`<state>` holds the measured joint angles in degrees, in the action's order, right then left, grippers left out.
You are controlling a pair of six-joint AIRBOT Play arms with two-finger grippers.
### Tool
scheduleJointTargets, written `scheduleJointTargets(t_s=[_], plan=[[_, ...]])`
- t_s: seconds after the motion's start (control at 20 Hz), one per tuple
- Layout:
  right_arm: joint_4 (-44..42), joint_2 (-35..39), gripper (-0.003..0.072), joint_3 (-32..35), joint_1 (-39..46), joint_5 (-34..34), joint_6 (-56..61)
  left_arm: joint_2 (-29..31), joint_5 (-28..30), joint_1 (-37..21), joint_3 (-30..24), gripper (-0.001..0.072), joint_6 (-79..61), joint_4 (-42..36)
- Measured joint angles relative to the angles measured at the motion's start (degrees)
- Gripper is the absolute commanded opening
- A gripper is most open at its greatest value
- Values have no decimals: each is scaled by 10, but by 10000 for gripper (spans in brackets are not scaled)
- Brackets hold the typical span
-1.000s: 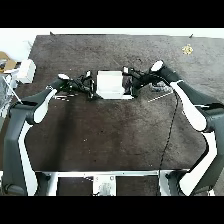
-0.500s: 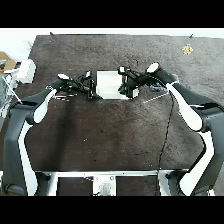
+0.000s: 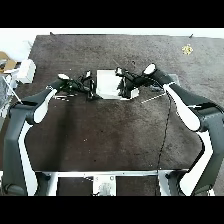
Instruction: Fold the box and place the chain.
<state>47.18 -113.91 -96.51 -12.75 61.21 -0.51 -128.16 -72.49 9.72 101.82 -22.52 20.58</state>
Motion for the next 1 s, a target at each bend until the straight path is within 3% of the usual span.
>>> scheduleJointTargets(t_s=[0.1,0.15,0.25,0.3,0.5,0.55,0.8,1.0], plan=[[2,0,585,0,0,-1,0,0,0,0,0,225,0,0],[2,0,535,0,0,-1,0,0,0,0,0,225,0,0],[5,1,271,0,2,-2,0,0,0,0,0,226,0,-1],[10,2,224,0,3,-2,2,0,0,0,0,226,0,-1],[66,27,193,0,5,2,69,0,0,0,0,226,0,-2],[90,38,29,0,5,8,96,0,-1,0,0,226,0,-1],[203,105,3,0,15,52,299,0,0,0,0,226,0,-1],[216,137,3,0,63,93,482,0,0,0,0,226,0,-1]])
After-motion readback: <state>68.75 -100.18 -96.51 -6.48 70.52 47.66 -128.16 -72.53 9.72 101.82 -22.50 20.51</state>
